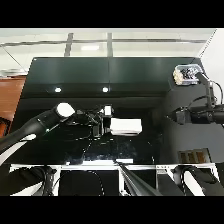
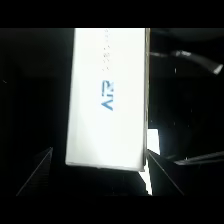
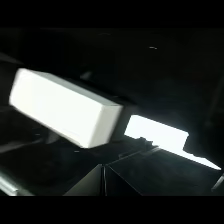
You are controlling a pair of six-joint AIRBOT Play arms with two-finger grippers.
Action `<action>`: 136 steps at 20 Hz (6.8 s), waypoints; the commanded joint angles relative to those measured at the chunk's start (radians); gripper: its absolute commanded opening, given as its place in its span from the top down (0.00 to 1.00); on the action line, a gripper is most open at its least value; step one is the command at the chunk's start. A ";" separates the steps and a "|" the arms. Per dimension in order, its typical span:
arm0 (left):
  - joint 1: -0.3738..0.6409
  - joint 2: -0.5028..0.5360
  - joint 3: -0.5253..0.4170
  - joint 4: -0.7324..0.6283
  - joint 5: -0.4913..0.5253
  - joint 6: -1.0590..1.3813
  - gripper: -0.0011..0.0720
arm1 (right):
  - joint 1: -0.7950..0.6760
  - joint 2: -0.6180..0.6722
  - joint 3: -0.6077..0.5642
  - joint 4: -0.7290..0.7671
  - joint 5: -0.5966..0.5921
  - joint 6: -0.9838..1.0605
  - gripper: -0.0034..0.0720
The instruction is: Fold the box and place the chain.
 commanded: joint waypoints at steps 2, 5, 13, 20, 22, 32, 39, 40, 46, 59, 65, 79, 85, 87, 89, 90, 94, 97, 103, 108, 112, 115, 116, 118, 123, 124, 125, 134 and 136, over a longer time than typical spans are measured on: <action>-0.060 0.041 0.077 0.027 -0.004 -0.169 0.01 | -0.038 0.029 0.002 -0.043 -0.093 0.005 0.94; -0.142 -0.099 0.206 0.027 0.013 -0.276 0.01 | -0.038 0.029 0.002 -0.041 -0.177 0.005 0.94; -0.191 -0.338 0.389 0.109 -0.072 -0.420 0.01 | -0.038 0.029 0.002 -0.049 -0.115 0.005 0.94; -0.198 -0.339 0.407 0.211 -0.172 -0.488 0.01 | -0.038 0.029 0.002 -0.049 -0.118 0.005 0.94; -0.198 -0.339 0.425 0.245 -0.177 -0.510 0.01 | -0.038 0.029 0.002 -0.049 -0.118 0.005 0.94; -0.259 -0.358 0.495 0.557 -0.245 -0.882 0.01 | -0.038 0.029 0.002 -0.049 -0.121 0.005 0.94; -0.274 -0.365 0.521 0.568 -0.264 -0.883 0.01 | -0.038 0.029 0.002 -0.048 -0.121 0.005 0.94; -0.270 -0.365 0.538 0.573 -0.286 -0.883 0.01 | -0.038 0.029 0.002 -0.048 -0.121 0.005 0.94; -0.269 -0.364 0.593 0.580 -0.384 -0.883 0.00 | -0.038 0.029 0.002 -0.048 -0.121 0.005 0.94; -0.326 -0.364 0.593 0.581 -0.374 -0.883 0.00 | -0.038 0.029 0.002 -0.049 -0.122 0.005 0.94; -0.331 -0.364 0.593 0.581 -0.349 -0.975 0.00 | -0.038 0.029 0.002 -0.048 -0.121 0.005 0.94; -0.379 -0.397 0.592 0.582 -0.303 -1.014 0.00 | -0.038 0.029 0.002 -0.048 -0.122 0.005 0.94; -0.387 -0.419 0.592 0.591 -0.303 -1.014 0.00 | -0.038 0.029 0.002 -0.049 -0.122 0.005 0.94; -0.395 -0.433 0.592 0.645 -0.299 -1.014 0.00 | -0.038 0.029 0.002 -0.049 -0.123 0.005 0.94; -0.411 -0.449 0.592 0.718 -0.293 -1.015 0.00 | -0.038 0.029 0.002 -0.048 -0.123 0.005 0.94; -0.420 -0.452 0.592 0.746 -0.278 -1.017 0.00 | -0.038 0.029 0.002 -0.049 -0.123 0.005 0.94; -0.414 -0.415 0.619 0.890 -0.323 -1.161 0.61 | -0.038 0.029 0.002 -0.048 -0.130 0.005 0.94; -0.287 -0.364 0.671 0.922 -0.481 -1.247 0.61 | -0.038 0.029 0.002 -0.048 -0.138 0.005 0.94; 0.209 -0.303 0.676 0.953 -0.530 -1.378 0.61 | -0.038 0.029 0.002 -0.048 -0.149 0.006 0.94; 0.634 -0.356 0.752 0.939 -0.450 -1.379 0.61 | -0.038 0.029 0.002 -0.044 -0.157 0.006 0.94; 0.811 -0.531 1.001 0.939 -0.375 -1.373 0.61 | -0.038 0.029 0.002 -0.044 -0.169 0.013 0.94; 0.865 -0.699 1.198 0.940 -0.347 -1.372 0.61 | -0.038 0.029 0.002 -0.044 -0.183 0.013 0.94; 0.877 -0.745 1.233 0.940 -0.327 -1.372 0.61 | -0.038 0.029 0.002 -0.043 -0.190 0.013 0.94; 0.888 -0.823 1.288 0.920 -0.332 -1.372 0.61 | -0.038 0.029 0.002 -0.040 -0.198 0.015 0.94; 0.865 -0.874 1.328 0.936 -0.354 -1.376 0.00 | -0.038 0.029 0.002 -0.020 -0.231 0.024 0.94; 0.857 -0.859 1.364 0.956 -0.368 -1.377 0.00 | -0.037 0.029 0.002 -0.012 -0.234 0.024 0.94; 0.850 -0.834 1.397 0.966 -0.378 -1.396 0.00 | -0.037 0.029 0.002 0.000 -0.235 0.024 0.94; 0.645 -0.318 0.947 0.737 -0.565 -1.574 0.96 | 0.240 -0.056 0.002 0.060 -0.669 -0.052 0.94; 0.533 -0.112 0.669 0.737 -0.383 -1.575 0.96 | 0.298 -0.156 0.002 0.029 -0.752 -0.052 0.94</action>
